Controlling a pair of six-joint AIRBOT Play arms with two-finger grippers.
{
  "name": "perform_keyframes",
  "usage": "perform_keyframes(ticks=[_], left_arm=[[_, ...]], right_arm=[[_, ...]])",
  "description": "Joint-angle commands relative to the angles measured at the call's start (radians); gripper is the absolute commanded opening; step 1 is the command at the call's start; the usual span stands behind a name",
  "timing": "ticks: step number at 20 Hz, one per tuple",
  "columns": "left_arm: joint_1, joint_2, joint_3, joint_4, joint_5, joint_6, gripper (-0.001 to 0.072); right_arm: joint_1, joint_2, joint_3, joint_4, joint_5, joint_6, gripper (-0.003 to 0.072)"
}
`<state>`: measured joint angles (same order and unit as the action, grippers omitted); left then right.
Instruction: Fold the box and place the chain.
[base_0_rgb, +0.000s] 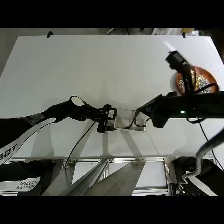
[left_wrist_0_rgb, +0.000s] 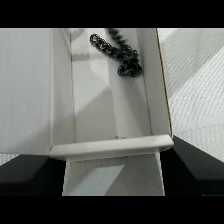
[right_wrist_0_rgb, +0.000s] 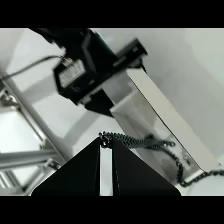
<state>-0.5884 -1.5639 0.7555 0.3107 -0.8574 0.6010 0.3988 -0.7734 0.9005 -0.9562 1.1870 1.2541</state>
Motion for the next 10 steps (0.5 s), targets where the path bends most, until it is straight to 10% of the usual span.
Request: perform_keyframes(ticks=[1, 10], left_arm=[[0.001, 0.001, 0.001, 0.000, 0.000, 0.000, 0.0169], [0.001, 0.001, 0.001, 0.000, 0.000, 0.000, 0.0169]], right_arm=[[0.001, -0.077, -0.083, -0.011, -0.040, -0.072, 0.0013], [0.129, -0.235, -0.153, -0.083, -0.177, -0.127, 0.0014]])
